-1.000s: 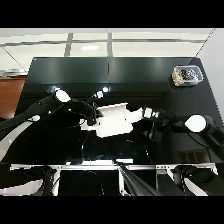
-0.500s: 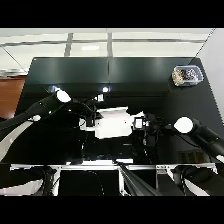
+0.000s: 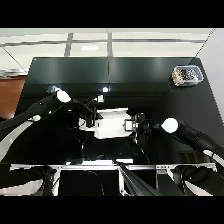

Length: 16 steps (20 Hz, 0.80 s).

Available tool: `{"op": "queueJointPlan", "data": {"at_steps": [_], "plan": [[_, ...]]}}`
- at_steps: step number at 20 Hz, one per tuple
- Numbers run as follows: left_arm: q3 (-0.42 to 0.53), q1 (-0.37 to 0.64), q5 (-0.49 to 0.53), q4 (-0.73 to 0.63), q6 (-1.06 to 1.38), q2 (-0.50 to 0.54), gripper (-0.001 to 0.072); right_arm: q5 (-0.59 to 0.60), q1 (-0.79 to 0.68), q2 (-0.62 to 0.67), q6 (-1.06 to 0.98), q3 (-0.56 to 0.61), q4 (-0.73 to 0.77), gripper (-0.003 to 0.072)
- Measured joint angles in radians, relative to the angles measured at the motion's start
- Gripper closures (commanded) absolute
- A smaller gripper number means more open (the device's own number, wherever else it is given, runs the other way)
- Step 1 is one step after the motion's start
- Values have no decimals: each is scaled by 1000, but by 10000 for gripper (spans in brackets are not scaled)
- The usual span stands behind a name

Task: Fold the box and place the chain.

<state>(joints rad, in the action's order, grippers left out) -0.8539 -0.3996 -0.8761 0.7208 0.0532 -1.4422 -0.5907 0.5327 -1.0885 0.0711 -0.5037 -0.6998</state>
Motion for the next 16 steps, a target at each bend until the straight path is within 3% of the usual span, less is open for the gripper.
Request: {"op": "queueJointPlan", "data": {"at_steps": [8, 16], "plan": [[0, 0, -2, -6, 0, 0, 683, -28, -88, -17, 129, -75, 137, -15], [0, 0, -15, -9, -2, 0, 683, -80, -169, -120, 301, -121, 311, -16]]}}
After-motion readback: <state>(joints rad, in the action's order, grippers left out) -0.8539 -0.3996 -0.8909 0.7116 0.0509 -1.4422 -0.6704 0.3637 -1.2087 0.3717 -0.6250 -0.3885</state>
